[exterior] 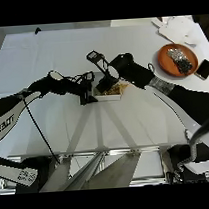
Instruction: Fold the box and place the chain.
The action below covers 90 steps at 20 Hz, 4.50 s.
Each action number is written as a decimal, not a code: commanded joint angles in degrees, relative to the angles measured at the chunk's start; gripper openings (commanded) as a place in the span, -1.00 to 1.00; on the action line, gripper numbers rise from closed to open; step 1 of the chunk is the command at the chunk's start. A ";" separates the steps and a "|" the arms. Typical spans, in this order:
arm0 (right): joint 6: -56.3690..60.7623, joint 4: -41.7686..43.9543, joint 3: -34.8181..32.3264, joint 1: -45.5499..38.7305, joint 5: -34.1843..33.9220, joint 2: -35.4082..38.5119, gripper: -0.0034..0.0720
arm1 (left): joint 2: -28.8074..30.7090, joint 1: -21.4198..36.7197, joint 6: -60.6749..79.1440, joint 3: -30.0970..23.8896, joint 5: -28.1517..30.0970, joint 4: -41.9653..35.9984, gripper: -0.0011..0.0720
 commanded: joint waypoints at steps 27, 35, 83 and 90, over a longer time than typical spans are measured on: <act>-56.19 17.11 -0.07 -24.41 7.32 -8.20 0.66 | 0.00 -0.04 0.00 0.02 0.02 0.00 -0.66; -56.19 17.03 -3.85 -22.80 4.15 -8.59 0.45 | 0.00 -0.04 0.00 0.02 0.02 0.00 -0.66; -55.98 36.04 -7.89 -23.89 5.25 12.22 -0.07 | 0.00 -0.04 0.00 0.02 0.02 0.00 -0.66; -83.89 35.85 -16.74 -30.01 3.37 11.54 0.49 | 0.00 -0.04 -0.02 0.02 0.02 0.00 -0.66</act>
